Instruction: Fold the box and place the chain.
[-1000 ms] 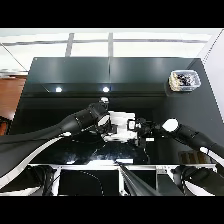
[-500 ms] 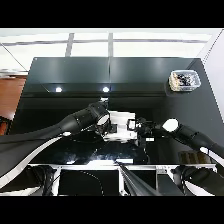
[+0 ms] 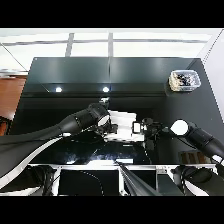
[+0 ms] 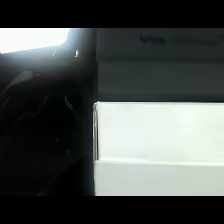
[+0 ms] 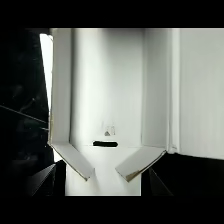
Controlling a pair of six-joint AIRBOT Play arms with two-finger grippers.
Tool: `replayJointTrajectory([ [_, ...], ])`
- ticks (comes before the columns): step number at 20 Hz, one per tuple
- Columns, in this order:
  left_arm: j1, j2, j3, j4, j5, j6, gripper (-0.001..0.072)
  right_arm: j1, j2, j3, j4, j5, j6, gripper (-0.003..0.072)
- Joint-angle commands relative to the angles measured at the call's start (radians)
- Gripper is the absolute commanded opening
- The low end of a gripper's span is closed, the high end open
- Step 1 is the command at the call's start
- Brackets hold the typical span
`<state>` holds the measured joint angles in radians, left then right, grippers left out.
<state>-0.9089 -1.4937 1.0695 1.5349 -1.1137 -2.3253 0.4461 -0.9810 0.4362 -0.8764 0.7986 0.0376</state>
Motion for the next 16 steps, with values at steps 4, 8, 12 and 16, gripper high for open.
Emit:
replayJointTrajectory([
  [4, -0.002, 0.000, 0.000, -0.007, 0.011, -0.002, 0.0027, 0.013, 0.020, 0.001, 0.041, -0.017, -0.045, 0.0522],
  [8, -0.002, 0.000, 0.000, -0.007, 0.008, -0.002, 0.0027, 0.035, 0.018, 0.000, 0.074, -0.026, -0.014, 0.0304],
  [12, -0.002, 0.000, 0.000, -0.007, 0.008, -0.002, 0.0028, 0.062, -0.006, 0.000, 0.111, -0.063, 0.040, 0.0238],
  [16, -0.002, 0.000, 0.000, -0.010, 0.006, -0.002, 0.0028, 0.079, -0.011, 0.000, 0.127, -0.106, 0.057, 0.0238],
])
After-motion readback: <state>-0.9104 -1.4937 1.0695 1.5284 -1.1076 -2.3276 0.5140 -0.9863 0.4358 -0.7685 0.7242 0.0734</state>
